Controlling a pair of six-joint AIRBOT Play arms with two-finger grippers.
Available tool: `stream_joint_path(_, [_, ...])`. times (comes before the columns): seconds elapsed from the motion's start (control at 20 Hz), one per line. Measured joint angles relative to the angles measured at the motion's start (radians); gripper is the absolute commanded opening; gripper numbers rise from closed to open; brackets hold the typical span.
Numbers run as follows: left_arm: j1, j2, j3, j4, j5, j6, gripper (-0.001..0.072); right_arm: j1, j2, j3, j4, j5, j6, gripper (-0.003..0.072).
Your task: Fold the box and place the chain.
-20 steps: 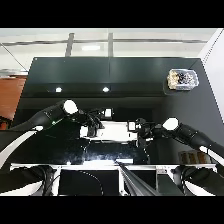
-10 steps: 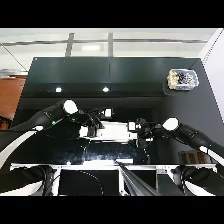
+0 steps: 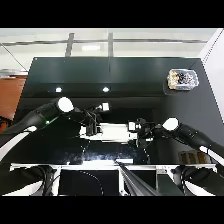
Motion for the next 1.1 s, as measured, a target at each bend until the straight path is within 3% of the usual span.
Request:
stream_joint_path(0.2, [0.076, 0.106, 0.002, 0.051, -0.09, -0.203, 0.06, 0.0, 0.0, 0.0, 0.0, 0.0, 0.0, 0.0534])
stream_joint_path(0.25, [0.1, 0.131, 0.002, 0.055, -0.134, -0.266, 0.0368, 0.0, 0.0, 0.0, 0.001, 0.0, 0.0, 0.0534])
stream_joint_path(0.3, [0.121, 0.149, 0.002, 0.056, -0.183, -0.326, 0.0036, 0.0, 0.0, 0.0, 0.003, 0.0, 0.0, 0.0534])
stream_joint_path(0.45, [0.166, 0.178, -0.02, -0.003, -0.356, -0.476, 0.0027, 0.0, 0.0, 0.0, 0.006, 0.0, 0.0, 0.0534])
stream_joint_path(0.55, [0.171, 0.188, -0.066, -0.137, -0.425, -0.505, 0.0025, 0.0, 0.0, 0.0, 0.006, 0.0, 0.0, 0.0534])
stream_joint_path(0.65, [0.157, 0.194, -0.124, -0.311, -0.431, -0.482, 0.0025, 0.0, 0.0, 0.0, 0.007, 0.0, 0.0, 0.0534])
stream_joint_path(0.7, [0.145, 0.196, -0.151, -0.382, -0.396, -0.466, 0.0025, 0.0, 0.0, 0.0, 0.007, 0.0, 0.0, 0.0534])
stream_joint_path(0.85, [0.094, 0.198, -0.199, -0.507, -0.164, -0.438, 0.0027, 0.0, 0.0, 0.0, 0.008, -0.001, 0.0, 0.0534])
stream_joint_path(0.95, [0.062, 0.196, -0.213, -0.544, -0.01, -0.42, 0.0027, 0.0, 0.0, 0.0, 0.008, -0.001, 0.0, 0.0533])
stream_joint_path(1.1, [0.04, 0.189, -0.222, -0.56, 0.134, -0.398, 0.0027, 0.0, 0.0, 0.0, 0.009, -0.002, 0.0, 0.0534])
